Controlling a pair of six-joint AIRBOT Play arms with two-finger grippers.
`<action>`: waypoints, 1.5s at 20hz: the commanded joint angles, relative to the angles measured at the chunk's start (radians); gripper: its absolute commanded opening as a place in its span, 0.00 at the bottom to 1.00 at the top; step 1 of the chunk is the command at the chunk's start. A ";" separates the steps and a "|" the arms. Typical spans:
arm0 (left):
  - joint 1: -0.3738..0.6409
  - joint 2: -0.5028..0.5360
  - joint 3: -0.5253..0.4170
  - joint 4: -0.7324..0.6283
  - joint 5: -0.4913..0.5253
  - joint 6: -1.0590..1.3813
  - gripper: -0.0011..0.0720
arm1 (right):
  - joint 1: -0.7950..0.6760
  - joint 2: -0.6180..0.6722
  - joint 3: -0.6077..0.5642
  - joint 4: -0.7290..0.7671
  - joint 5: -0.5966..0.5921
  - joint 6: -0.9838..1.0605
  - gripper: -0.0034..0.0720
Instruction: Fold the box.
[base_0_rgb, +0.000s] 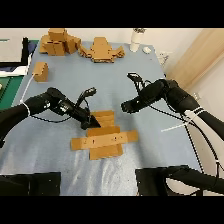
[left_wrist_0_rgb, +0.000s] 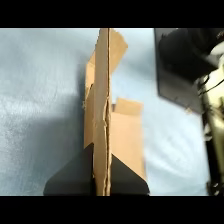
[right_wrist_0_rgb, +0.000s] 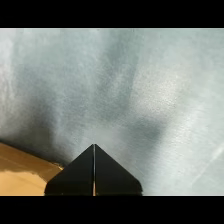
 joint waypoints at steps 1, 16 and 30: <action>-0.034 -0.005 0.001 0.061 0.038 0.043 0.03 | 0.009 -0.001 0.004 0.033 0.038 0.027 0.05; -0.122 0.106 -0.018 0.058 0.257 0.071 0.03 | 0.050 -0.001 0.004 -0.004 0.058 0.046 0.05; -0.161 0.114 -0.126 -0.013 0.277 0.148 0.03 | 0.050 -0.001 0.004 -0.046 0.077 0.046 0.05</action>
